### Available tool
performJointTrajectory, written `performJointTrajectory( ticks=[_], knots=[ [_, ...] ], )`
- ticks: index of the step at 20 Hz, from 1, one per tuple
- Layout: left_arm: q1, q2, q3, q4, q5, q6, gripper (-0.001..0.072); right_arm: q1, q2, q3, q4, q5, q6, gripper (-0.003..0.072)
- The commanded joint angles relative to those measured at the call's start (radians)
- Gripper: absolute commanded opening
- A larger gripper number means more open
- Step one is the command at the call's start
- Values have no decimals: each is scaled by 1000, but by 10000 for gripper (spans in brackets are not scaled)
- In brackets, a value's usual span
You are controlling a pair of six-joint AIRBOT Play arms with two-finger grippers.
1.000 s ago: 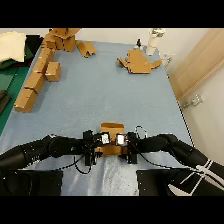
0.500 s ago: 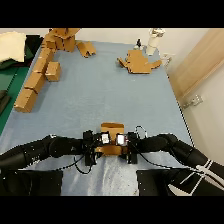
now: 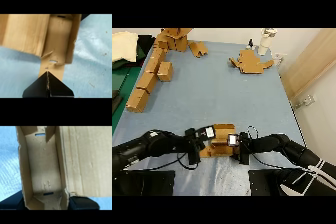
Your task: Fold the box.
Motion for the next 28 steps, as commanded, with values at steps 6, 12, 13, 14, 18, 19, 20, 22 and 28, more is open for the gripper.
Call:
performJointTrajectory(
  ticks=[6,12,13,14,18,19,20,22,28],
  knots=[
    [234,220,2,441,-486,-1256,13,0,0,0,-1,0,0,508],
    [372,123,-84,61,-341,-1103,10,0,0,0,-1,1,1,508],
    [358,98,-85,32,-315,-1082,10,0,0,0,-1,0,0,508],
    [337,70,-85,-7,-282,-1059,10,0,0,0,-1,0,0,508],
    [250,-36,-85,-74,-169,-1036,10,0,0,0,-1,0,0,508],
    [230,-55,-85,-91,-150,-1028,10,0,0,0,-1,0,0,508],
    [216,-68,-85,-125,-140,-1001,10,0,0,0,-1,0,0,508],
    [197,-79,-85,-198,-132,-953,10,0,0,0,-1,0,0,508],
    [143,-81,-83,-265,-130,-934,10,0,0,0,-1,0,0,508]
  ],
)
